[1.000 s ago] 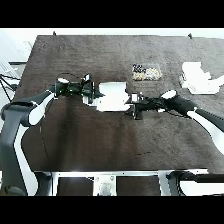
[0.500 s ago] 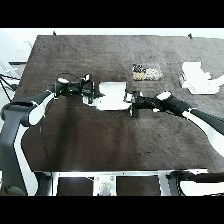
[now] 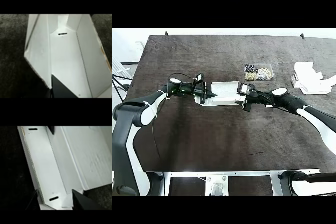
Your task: Fold the box and place the chain.
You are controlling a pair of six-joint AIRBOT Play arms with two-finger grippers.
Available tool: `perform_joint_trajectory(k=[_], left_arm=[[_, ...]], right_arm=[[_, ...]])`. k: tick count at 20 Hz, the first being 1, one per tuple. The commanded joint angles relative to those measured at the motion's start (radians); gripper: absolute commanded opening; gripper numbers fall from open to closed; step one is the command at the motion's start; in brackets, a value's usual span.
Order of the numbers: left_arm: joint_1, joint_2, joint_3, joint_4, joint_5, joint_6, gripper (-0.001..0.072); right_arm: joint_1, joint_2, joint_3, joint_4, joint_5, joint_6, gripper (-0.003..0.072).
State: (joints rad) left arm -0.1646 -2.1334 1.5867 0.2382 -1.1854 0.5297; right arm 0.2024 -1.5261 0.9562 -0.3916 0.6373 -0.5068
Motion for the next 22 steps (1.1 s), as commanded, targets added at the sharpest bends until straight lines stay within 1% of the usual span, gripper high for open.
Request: perform_joint_trajectory(k=[1, 4, 6, 7, 12, 14, 17, 22], left_arm=[[0.0, 0.0, 0.001, 0.0, 0.0, 0.0, 0.0022], [0.0, 0.0, 0.001, 0.0, -0.001, 0.0, 0.0022], [0.0, 0.0, 0.001, 0.0, 0.0, 0.0, 0.0022], [0.0, 0.0, 0.001, 0.0, 0.0, 0.0, 0.0022], [0.0, 0.0, 0.001, 0.0, 0.0, 0.0, 0.0022], [0.0, 0.0, 0.001, 0.0, 0.0, 0.0, 0.0022], [0.0, 0.0, 0.001, 0.0, 0.0, 0.0, 0.0022], [0.0, 0.0, 0.001, 0.0, 0.0, 0.0, 0.0022]], right_arm=[[-0.007, -0.005, 0.016, 0.016, -0.001, 0.001, 0.0512], [-0.024, -0.024, 0.049, 0.015, 0.024, 0.002, 0.0522], [-0.05, -0.048, 0.073, 0.014, 0.103, 0.031, 0.055], [-0.065, -0.058, 0.082, 0.014, 0.132, 0.042, 0.055], [-0.099, -0.076, 0.108, -0.014, 0.197, 0.044, 0.055], [-0.104, -0.1, 0.13, -0.033, 0.216, 0.059, 0.055], [-0.113, -0.151, 0.181, -0.04, 0.283, 0.074, 0.055], [-0.127, -0.194, 0.248, -0.091, 0.307, 0.106, 0.055]])
